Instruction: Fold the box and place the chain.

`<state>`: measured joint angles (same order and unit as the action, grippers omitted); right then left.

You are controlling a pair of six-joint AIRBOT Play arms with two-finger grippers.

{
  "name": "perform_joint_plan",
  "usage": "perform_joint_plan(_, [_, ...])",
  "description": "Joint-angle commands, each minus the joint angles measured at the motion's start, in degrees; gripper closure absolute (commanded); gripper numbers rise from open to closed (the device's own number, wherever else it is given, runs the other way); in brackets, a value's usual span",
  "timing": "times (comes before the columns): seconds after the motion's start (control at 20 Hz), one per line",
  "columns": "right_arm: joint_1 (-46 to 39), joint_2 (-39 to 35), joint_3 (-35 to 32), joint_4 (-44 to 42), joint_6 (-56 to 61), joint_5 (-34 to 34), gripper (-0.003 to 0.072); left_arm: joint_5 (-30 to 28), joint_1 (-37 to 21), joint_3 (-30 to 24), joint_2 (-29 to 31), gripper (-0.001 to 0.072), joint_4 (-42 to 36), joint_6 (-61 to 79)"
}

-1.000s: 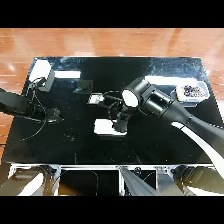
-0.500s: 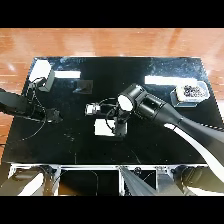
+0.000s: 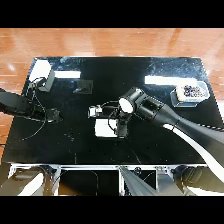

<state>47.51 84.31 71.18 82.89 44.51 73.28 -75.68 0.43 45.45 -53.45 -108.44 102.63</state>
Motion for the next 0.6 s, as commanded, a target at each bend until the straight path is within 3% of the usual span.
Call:
perform_joint_plan(0.0, [0.0, 0.1, -0.5, 1.5, 0.0, -0.7, -0.0021, 0.0, 0.0, 0.0, 0.0, 0.0244, 0.0, 0.0])
perform_joint_plan(0.55, [0.0, -0.5, 2.4, 1.6, 2.2, 0.6, -0.0015, 0.9, 0.0, 0.0, 0.0, 0.0244, -0.5, 0.0])
